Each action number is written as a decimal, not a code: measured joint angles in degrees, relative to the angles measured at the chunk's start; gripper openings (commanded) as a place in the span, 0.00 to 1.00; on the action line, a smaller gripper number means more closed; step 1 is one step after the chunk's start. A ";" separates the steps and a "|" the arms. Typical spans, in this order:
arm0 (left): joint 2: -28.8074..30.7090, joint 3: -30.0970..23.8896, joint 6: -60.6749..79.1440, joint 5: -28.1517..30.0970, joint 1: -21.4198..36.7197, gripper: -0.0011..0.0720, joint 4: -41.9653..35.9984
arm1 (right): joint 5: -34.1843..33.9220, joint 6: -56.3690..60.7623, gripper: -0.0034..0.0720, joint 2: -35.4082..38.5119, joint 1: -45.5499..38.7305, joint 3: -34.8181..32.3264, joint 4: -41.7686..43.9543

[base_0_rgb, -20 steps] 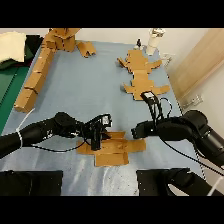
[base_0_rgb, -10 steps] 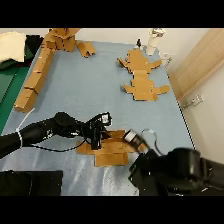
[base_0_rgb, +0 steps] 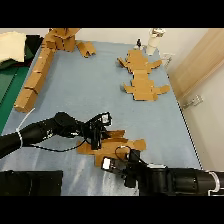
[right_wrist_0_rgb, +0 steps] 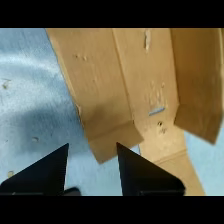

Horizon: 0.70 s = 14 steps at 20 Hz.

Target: Fold the box.

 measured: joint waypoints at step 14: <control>0.00 0.00 -0.02 -0.02 -0.07 0.03 0.02 | 0.70 0.33 0.65 -6.88 0.52 2.67 -9.73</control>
